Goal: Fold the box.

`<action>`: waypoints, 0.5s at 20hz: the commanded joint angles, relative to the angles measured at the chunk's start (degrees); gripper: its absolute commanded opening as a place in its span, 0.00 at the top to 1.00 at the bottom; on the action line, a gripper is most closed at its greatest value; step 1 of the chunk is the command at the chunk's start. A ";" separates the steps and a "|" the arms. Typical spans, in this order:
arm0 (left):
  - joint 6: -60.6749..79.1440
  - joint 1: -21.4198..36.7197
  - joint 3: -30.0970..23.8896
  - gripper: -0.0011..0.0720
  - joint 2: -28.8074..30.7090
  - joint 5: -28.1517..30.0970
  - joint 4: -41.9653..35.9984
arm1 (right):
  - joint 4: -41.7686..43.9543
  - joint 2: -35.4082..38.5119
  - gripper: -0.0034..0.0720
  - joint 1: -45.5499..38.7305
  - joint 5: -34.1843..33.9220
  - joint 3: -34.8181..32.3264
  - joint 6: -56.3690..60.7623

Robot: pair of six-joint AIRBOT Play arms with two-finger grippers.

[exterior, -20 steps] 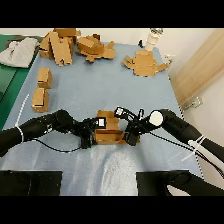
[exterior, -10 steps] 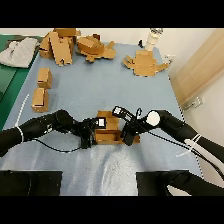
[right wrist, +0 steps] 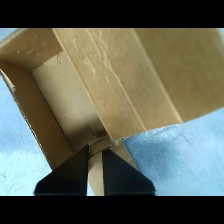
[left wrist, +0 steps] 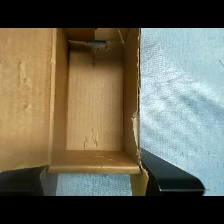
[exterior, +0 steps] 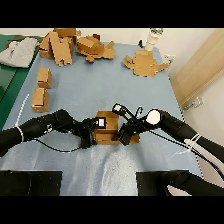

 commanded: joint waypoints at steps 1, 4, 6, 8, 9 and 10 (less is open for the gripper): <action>0.02 0.02 0.02 0.44 -0.04 -0.04 0.00 | -6.99 -0.11 0.57 -0.02 -0.37 0.13 0.09; 0.00 0.02 0.02 0.44 -0.04 -0.17 0.00 | -22.88 0.24 0.55 -0.11 0.42 0.15 6.82; 0.02 0.02 0.02 0.44 -0.04 -0.20 0.00 | -28.28 0.79 0.55 -0.11 1.42 0.15 7.26; 0.02 0.02 0.02 0.44 -0.04 -0.15 0.00 | -27.12 0.92 0.54 0.11 2.69 0.15 6.91; 0.02 0.02 0.02 0.44 -0.04 -0.17 0.00 | -24.96 0.92 0.41 0.50 3.61 0.13 6.47; 0.02 0.02 0.02 0.44 -0.04 -0.15 0.00 | -22.62 0.92 0.32 1.03 4.66 0.13 4.87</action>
